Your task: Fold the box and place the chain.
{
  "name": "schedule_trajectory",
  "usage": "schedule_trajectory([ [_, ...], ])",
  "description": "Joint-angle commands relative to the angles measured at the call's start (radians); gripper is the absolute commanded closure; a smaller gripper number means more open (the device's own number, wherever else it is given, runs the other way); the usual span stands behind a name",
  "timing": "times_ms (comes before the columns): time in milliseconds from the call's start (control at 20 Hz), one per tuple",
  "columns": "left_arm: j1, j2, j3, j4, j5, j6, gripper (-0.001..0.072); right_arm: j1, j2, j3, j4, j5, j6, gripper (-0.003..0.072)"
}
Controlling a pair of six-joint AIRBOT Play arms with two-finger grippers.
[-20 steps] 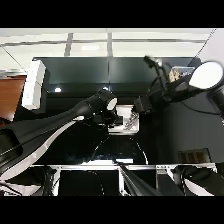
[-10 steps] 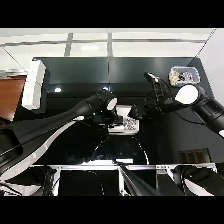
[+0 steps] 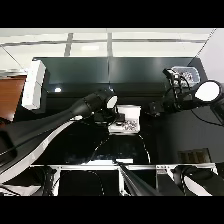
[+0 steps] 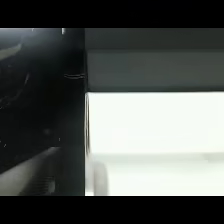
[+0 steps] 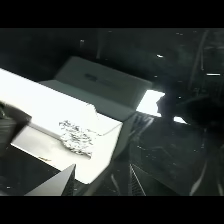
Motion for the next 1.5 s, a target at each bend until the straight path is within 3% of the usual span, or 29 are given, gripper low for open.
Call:
schedule_trajectory([
  [0, -0.002, 0.081, 0.032, 0.117, -0.056, 0.003, 0.0079, -0.017, 0.007, 0.0, -0.014, -0.008, -0.013, 0.0288],
  [150, 0.0, 0.219, -0.002, 0.271, -0.166, 0.099, 0.0079, -0.019, 0.007, 0.0, -0.017, -0.023, -0.013, 0.0289],
  [250, 0.051, 0.322, -0.114, 0.364, -0.214, 0.135, 0.0083, -0.019, 0.007, 0.0, -0.031, -0.028, -0.013, 0.0288],
  [300, 0.106, 0.365, -0.187, 0.33, -0.223, 0.171, 0.0083, -0.02, 0.007, 0.0, -0.034, -0.029, -0.013, 0.0288],
  [400, 0.232, 0.448, -0.344, 0.216, -0.17, 0.264, 0.0083, -0.019, 0.007, 0.0, -0.035, -0.027, -0.013, 0.0288],
  [450, 0.298, 0.487, -0.42, 0.122, -0.09, 0.34, 0.0083, -0.019, 0.007, 0.0, -0.034, -0.029, -0.013, 0.0288],
  [650, 0.486, 0.571, -0.643, -0.441, 0.223, 0.987, 0.0093, -0.019, 0.007, 0.0, -0.037, -0.04, -0.013, 0.0288],
  [750, 0.491, 0.566, -0.673, -0.559, 0.241, 1.336, 0.0092, -0.019, 0.007, 0.0, -0.04, -0.055, -0.013, 0.0288],
  [900, 0.455, 0.555, -0.673, -0.56, 0.27, 1.777, 0.0082, -0.019, 0.007, 0.0, -0.048, -0.062, -0.013, 0.0288],
  [950, 0.444, 0.552, -0.673, -0.561, 0.288, 1.905, 0.0061, -0.019, 0.007, 0.0, -0.055, -0.063, -0.013, 0.0288],
  [1000, 0.427, 0.546, -0.673, -0.561, 0.303, 2.027, -0.0011, -0.019, 0.007, 0.0, -0.06, -0.064, -0.013, 0.0288],
  [1250, 0.319, 0.483, -0.669, -0.465, 0.36, 2.362, -0.0007, -0.019, 0.007, 0.0, -0.071, -0.076, -0.012, 0.0288],
  [1450, 0.435, 0.376, -0.653, -0.763, 0.374, 2.498, -0.0007, -0.019, 0.007, 0.0, -0.071, -0.077, -0.012, 0.0288],
])
